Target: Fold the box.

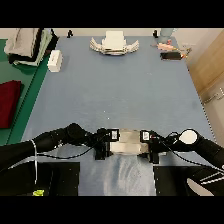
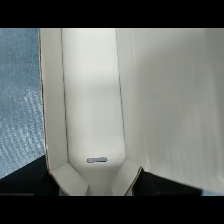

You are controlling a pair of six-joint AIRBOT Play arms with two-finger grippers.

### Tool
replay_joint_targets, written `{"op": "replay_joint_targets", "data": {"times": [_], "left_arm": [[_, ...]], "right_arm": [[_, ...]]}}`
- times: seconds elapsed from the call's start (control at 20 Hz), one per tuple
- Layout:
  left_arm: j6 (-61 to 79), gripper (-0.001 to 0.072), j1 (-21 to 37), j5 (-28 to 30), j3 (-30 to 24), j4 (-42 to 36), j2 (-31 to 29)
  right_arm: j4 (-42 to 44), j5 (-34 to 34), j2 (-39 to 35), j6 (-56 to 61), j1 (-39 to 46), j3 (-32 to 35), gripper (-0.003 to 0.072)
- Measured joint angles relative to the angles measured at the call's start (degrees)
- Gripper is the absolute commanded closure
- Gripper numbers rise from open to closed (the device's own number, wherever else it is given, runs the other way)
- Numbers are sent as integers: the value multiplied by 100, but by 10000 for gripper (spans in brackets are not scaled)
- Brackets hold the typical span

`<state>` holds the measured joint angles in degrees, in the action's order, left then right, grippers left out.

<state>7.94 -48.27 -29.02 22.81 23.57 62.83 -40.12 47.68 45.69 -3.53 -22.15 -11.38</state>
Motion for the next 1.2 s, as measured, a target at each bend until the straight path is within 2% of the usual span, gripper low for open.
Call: {"op": "replay_joint_targets", "data": {"times": [0.2, 0.25, 0.3, 0.55, 0.75, 1.2], "left_arm": [[0, 113, 0, 0, 0, 0, 0], [0, 114, 0, 0, 0, 0, 0], [2, 114, 0, 0, 0, 0, 0], [2, 114, 0, 2, -2, -2, 0], [0, 114, 0, 9, 0, -2, 0], [-4, 114, 0, 11, 0, -4, 0]], "right_arm": [[0, 0, 0, 0, 0, 0, 159], [0, 0, 0, 0, 0, 0, -22], [-2, 2, 0, -2, 0, 0, -34], [-24, 52, -11, 269, -2, -7, -34], [-358, 94, -166, 428, 39, -175, -33], [-1528, 400, -1493, 1786, 74, -341, -33]]}}
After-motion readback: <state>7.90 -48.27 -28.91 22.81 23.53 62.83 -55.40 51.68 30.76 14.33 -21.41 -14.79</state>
